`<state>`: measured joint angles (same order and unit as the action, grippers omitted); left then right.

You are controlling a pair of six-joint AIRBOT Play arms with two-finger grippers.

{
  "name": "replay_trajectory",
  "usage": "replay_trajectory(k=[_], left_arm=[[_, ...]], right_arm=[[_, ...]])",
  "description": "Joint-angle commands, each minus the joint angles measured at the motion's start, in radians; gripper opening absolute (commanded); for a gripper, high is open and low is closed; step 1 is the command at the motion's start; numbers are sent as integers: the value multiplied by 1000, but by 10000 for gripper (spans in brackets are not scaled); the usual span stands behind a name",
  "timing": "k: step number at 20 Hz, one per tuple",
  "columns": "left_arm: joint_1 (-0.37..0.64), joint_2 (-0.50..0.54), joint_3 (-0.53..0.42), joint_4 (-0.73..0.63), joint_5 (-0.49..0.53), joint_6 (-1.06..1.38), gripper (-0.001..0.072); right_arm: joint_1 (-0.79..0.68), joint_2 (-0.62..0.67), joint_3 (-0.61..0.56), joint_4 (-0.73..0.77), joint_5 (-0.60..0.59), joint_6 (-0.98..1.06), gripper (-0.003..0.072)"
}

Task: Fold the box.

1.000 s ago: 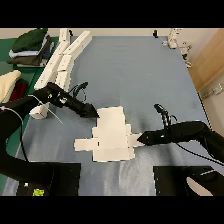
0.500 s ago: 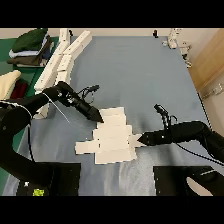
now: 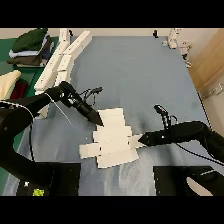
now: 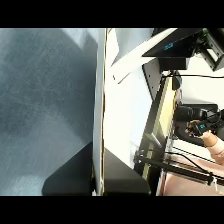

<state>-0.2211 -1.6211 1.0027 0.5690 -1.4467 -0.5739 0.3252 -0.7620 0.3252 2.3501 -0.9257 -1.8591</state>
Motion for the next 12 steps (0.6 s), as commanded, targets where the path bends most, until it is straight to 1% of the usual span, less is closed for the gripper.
replay_trajectory(k=[1,5,6,7,8,9,10,12], left_arm=[[-14,0,0,16,-3,24,13],[-16,0,1,14,0,43,13],[-16,0,1,14,0,43,14],[-16,0,0,14,-2,43,13],[-16,0,1,14,-5,43,13],[-16,0,1,13,0,44,13],[-16,0,5,13,-1,64,13],[-16,10,21,12,1,130,11]], right_arm=[[0,1,0,1,2,1,2],[0,1,0,-13,5,0,6],[0,1,0,-23,5,0,19],[0,1,1,-45,5,0,57],[0,1,6,-91,5,0,192],[0,1,17,-153,5,1,242],[-1,1,30,-219,5,11,242],[-1,1,67,-392,3,106,241]])
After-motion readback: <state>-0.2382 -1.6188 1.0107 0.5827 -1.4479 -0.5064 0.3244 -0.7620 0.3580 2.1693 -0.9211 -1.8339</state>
